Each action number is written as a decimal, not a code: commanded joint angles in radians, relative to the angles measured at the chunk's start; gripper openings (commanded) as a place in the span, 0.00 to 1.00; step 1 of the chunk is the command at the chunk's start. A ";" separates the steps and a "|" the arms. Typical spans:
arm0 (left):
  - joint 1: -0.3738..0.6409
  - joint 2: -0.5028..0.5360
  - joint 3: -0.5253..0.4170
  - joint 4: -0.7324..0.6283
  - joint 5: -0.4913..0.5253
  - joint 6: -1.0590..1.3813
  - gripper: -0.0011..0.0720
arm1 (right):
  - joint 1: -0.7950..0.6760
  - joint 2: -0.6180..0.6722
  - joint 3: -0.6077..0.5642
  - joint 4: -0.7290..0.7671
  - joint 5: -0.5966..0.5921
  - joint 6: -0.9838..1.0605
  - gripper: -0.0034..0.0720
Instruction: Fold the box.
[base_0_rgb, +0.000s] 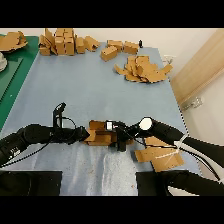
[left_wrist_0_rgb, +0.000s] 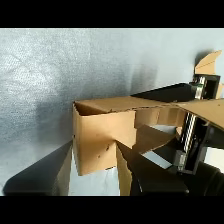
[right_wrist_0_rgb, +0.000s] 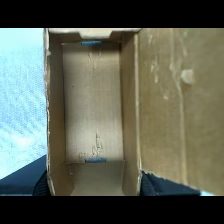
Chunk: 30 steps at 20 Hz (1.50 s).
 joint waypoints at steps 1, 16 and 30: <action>0.000 -0.002 0.001 0.002 0.034 0.037 0.58 | 0.001 0.000 0.000 0.000 0.001 0.000 0.81; -0.179 -0.156 0.217 0.505 -0.130 -0.393 0.58 | 0.001 0.000 0.000 0.000 0.000 0.000 0.81; -0.269 -0.384 0.443 0.780 -0.337 -0.639 0.58 | 0.001 0.000 0.000 0.000 0.000 0.000 0.81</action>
